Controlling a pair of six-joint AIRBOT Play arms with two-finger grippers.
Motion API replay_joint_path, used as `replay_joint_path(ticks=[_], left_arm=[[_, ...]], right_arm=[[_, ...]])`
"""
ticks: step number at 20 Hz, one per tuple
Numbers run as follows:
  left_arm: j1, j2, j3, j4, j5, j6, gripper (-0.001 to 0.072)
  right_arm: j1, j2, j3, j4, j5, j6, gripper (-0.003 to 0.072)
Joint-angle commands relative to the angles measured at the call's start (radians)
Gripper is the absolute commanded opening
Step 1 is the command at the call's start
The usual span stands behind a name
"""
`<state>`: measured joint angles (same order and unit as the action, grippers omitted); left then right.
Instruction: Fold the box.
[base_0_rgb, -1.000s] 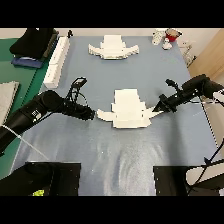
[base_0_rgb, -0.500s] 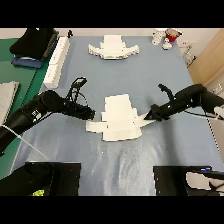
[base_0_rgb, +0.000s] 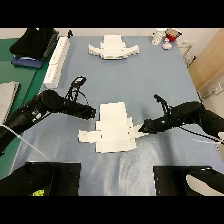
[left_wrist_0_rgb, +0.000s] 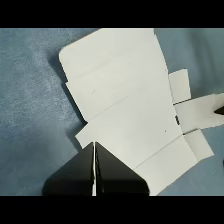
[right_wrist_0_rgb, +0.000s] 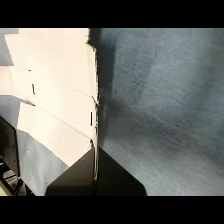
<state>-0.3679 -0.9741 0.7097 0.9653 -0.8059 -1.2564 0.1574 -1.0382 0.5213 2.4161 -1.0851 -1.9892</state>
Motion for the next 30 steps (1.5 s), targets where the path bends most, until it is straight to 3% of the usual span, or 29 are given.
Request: replay_joint_path(ticks=[1,4,6,9,12,18,21,26,30], left_arm=[[0.049,0.001,0.014,-0.009,0.000,0.000,0.0312],[0.154,-0.010,0.019,-0.085,-0.040,0.051,0.0282],[0.227,-0.053,0.019,-0.210,-0.099,0.158,0.0282],[0.306,-0.172,0.025,-0.454,-0.207,0.371,0.0285],[0.311,-0.315,0.077,-0.567,-0.312,0.522,0.0311],[0.291,-0.602,0.285,-0.563,-0.481,0.585,0.0310],[0.234,-0.706,0.385,-0.495,-0.496,0.588,0.0310],[0.150,-0.803,0.543,-0.428,-0.577,0.631,0.0310],[0.120,-0.810,0.587,-0.351,-0.669,0.664,0.0308]], right_arm=[[0.025,0.063,-0.063,-0.002,0.066,-0.014,0.0002],[0.028,0.183,-0.172,0.015,0.148,-0.047,0.0002],[0.030,0.260,-0.218,0.014,0.190,-0.054,0.0002],[0.030,0.309,-0.237,0.013,0.195,-0.054,0.0002],[0.030,0.308,-0.237,0.013,0.192,-0.054,0.0001],[0.030,0.308,-0.237,0.010,0.187,-0.053,0.0002],[0.030,0.308,-0.237,0.010,0.182,-0.053,0.0002],[0.029,0.308,-0.237,0.003,0.172,-0.053,0.0002],[0.029,0.306,-0.237,-0.004,0.172,-0.052,0.0002]])
